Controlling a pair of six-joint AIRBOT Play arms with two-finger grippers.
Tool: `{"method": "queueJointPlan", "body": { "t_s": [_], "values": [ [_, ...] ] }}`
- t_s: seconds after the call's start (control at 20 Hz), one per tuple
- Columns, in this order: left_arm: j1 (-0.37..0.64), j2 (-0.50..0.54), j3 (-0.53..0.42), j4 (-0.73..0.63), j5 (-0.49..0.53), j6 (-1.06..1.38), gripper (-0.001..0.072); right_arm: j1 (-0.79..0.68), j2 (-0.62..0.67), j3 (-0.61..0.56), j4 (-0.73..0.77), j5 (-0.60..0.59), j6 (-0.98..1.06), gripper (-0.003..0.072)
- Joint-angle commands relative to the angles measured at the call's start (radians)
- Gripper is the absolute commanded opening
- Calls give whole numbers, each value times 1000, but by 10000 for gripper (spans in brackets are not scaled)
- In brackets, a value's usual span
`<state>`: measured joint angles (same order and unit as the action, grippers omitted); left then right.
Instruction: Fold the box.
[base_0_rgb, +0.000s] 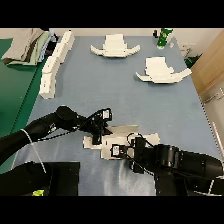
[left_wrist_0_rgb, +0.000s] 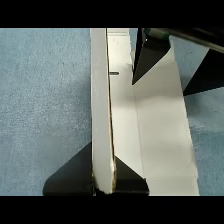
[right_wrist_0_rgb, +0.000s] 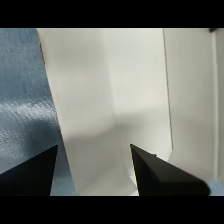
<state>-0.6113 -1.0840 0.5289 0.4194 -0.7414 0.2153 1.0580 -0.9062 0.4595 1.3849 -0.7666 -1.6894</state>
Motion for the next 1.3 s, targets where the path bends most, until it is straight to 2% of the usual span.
{"method": "queueJointPlan", "body": {
  "t_s": [0.0, 0.2, 0.35, 0.45, 0.95, 1.1, 1.25],
  "values": [
    [0, -1, 0, 0, 1, 0, 14, 3, -23, 15, -126, 21, 135, 713],
    [0, -1, 0, 0, 0, 0, 14, 3, 56, 36, -164, -5, 383, 713],
    [0, -1, 0, 0, -1, 0, 14, 3, 98, 38, -215, -107, 575, 713],
    [0, -1, 0, 0, 0, 0, 14, 3, 103, 38, -215, -150, 620, 713],
    [0, -1, 0, 0, 0, 0, 14, 3, 117, 80, -253, -194, 619, 716],
    [0, -1, 0, 0, 0, 0, 14, -13, 109, 79, -238, -201, 539, 717],
    [0, -1, 0, 0, 0, 0, 14, -97, 109, 79, -137, -176, 352, 717]
  ]
}}
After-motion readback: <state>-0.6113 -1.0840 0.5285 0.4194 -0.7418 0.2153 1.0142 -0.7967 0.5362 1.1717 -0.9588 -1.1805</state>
